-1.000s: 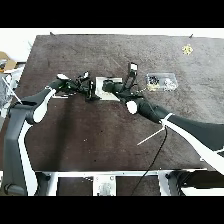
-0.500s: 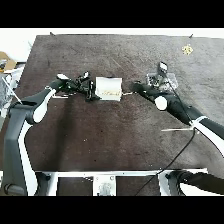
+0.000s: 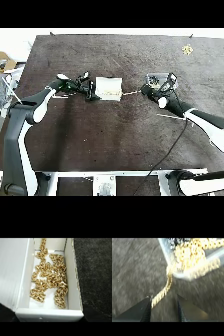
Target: Fold the box and place the chain.
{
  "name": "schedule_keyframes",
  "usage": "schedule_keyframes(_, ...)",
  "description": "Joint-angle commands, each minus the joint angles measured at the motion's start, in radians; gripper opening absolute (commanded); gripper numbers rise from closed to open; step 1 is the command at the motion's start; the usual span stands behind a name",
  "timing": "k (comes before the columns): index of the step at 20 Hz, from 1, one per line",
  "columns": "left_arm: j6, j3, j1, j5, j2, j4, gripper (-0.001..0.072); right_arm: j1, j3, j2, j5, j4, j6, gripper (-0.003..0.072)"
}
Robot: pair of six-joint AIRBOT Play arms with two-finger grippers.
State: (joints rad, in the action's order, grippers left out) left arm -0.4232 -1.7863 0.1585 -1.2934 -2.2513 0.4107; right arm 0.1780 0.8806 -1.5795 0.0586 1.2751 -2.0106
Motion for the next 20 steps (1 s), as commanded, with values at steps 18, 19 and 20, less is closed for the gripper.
schedule_keyframes(18, 0.0, 0.0, 0.001, 0.001, 0.0, 0.0, 0.0285, 0.31, 0.14, 0.362, 0.066, 0.102, -0.021, 0.0)
schedule_keyframes(19, 0.0, 0.0, 0.001, 0.0, 0.0, 0.0, 0.0284, 0.343, 0.159, 0.359, 0.095, 0.102, -0.02, 0.0)
schedule_keyframes(20, 0.0, 0.0, 0.001, 0.0, 0.0, 0.0, 0.0284, 0.375, 0.179, 0.347, 0.129, 0.102, -0.021, 0.0)
